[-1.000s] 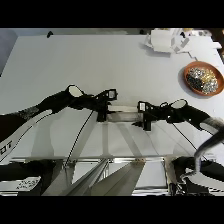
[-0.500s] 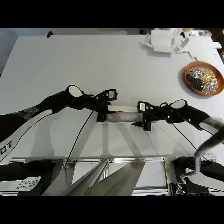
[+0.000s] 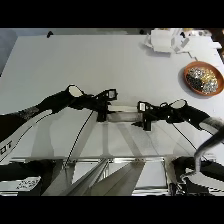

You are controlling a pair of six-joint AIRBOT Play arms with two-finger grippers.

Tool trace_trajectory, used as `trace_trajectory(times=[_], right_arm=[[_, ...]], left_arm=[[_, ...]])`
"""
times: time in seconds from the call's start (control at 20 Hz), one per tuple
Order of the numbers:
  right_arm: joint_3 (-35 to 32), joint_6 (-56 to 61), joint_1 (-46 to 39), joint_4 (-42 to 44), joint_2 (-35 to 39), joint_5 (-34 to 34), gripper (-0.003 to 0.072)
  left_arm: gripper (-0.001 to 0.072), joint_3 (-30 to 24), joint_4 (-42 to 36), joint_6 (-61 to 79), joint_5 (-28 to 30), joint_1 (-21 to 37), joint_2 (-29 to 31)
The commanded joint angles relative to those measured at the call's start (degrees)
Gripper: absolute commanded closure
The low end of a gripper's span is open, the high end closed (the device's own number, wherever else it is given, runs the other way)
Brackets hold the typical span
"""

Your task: Fold the box and place the chain.

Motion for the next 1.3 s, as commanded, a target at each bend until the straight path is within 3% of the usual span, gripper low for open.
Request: trace_trajectory(times=[0.0,0.1,0.15,0.2,0.25,0.35,0.5,0.6,0.65,0.7,0.75,0.9,1.0,1.15,1.25], right_arm=[[-0.04,0.0,0.02,0.0,-0.02,0.0,0.0357],[-0.02,0.0,0.02,0.0,-0.02,0.0,0.0357],[-0.04,0.0,0.02,-0.02,-0.02,0.0,0.0357],[-0.02,0.0,0.02,0.0,-0.02,0.0,0.0357],[-0.04,0.0,0.02,-0.02,-0.02,0.0,0.0357],[-0.04,0.0,0.02,0.0,-0.02,-0.02,0.0357],[-0.04,0.0,0.04,0.0,-0.02,0.0,0.0357],[-0.04,0.0,0.02,0.0,-0.02,-0.02,0.0357],[-0.02,0.0,0.04,0.0,-0.02,-0.02,0.0357],[-0.04,0.0,0.02,0.0,-0.02,0.0,0.0357],[-0.02,0.0,0.02,-0.02,-0.02,-0.02,0.0357],[-0.04,0.0,0.02,0.0,-0.02,-0.02,0.0357],[-0.02,0.0,0.02,0.0,-0.02,-0.02,0.0357],[-0.04,0.0,0.02,0.0,-0.02,-0.02,0.0357],[-0.04,0.0,0.02,0.0,-0.02,-0.02,0.0357]], left_arm=[[0.0699,0.0,0.0,0.0,0.02,-0.02,0.02],[0.0698,0.0,0.02,0.07,0.31,-0.02,0.17],[0.0635,0.0,0.04,0.02,0.07,0.24,0.61],[0.045,0.0,0.07,-0.02,-0.79,0.61,1.31],[0.0308,0.0,0.11,-0.35,-2.4,1.16,2.45],[0.0294,0.0,1.62,-2.19,-5.7,2.38,5.4],[0.0294,0.0,9.86,-11.21,-7.56,3.72,10.29],[0.0324,0.0,17.77,-17.81,-8.0,4.11,13.94],[0.0449,0.0,21.55,-20.26,-8.24,3.93,15.63],[0.0621,0.0,24.22,-21.75,-9.33,3.72,17.27],[0.0707,0.0,24.5,-21.86,-11.15,3.52,18.36],[0.0708,-0.07,21.81,-21.88,-15.74,0.44,19.1],[0.0707,-0.07,19.54,-21.35,-14.25,-3.3,18.8],[0.0706,-0.07,9.49,-17.88,-5.01,-7.34,17.31],[0.0707,-0.07,3.8,-17.92,6.34,-8.24,15.52]])
